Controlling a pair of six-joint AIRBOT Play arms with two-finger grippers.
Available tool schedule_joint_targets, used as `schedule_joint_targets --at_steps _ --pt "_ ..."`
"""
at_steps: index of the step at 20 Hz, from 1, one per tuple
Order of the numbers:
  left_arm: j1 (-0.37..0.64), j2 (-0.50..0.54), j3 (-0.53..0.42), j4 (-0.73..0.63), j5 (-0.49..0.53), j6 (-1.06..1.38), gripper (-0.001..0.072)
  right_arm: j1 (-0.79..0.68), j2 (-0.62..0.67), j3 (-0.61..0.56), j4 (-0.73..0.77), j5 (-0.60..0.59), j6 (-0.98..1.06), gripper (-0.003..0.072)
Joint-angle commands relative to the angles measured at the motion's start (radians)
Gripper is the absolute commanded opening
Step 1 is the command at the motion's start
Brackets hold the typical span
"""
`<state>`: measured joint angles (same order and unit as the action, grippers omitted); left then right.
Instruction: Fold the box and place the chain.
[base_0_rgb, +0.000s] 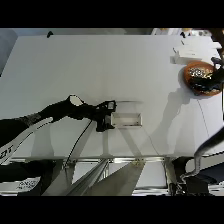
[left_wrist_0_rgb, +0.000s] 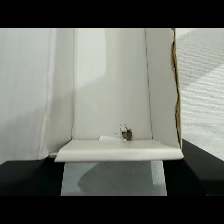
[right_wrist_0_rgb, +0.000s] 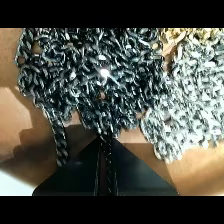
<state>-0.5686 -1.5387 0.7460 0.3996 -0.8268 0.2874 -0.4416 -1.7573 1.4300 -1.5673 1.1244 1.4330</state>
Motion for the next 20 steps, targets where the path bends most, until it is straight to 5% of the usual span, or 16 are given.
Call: schedule_joint_targets --at_steps 1,2,4,10,13,14,15,20 --pt "0.000 0.000 0.000 0.000 0.000 0.000 0.0271 0.000 0.044 0.002 0.000 -0.049 -0.002 0.0018" --pt "0.000 0.000 0.000 0.000 0.000 0.000 0.0271 0.000 0.050 0.002 0.002 -0.055 -0.001 0.0029" --pt "0.000 0.000 0.000 0.000 0.000 0.000 0.0271 0.000 0.044 0.002 0.005 -0.055 0.003 0.0174" --pt "0.000 0.000 0.000 0.000 0.000 0.000 0.0271 0.000 -0.008 0.002 0.046 -0.061 0.002 0.0183" --pt "0.000 0.000 0.000 0.000 0.000 0.000 0.0271 0.000 -0.050 0.002 0.078 -0.045 0.002 0.0170" --pt "0.000 0.000 0.000 0.000 0.000 0.000 0.0271 0.000 -0.055 0.002 0.076 -0.037 0.000 0.0050" --pt "0.000 0.000 0.000 0.001 0.001 0.000 0.0271 0.000 -0.051 0.002 0.070 -0.034 -0.002 0.0018" --pt "0.000 0.001 0.000 0.000 0.000 0.000 0.0271 0.000 0.067 0.002 0.037 -0.029 -0.003 0.0017"
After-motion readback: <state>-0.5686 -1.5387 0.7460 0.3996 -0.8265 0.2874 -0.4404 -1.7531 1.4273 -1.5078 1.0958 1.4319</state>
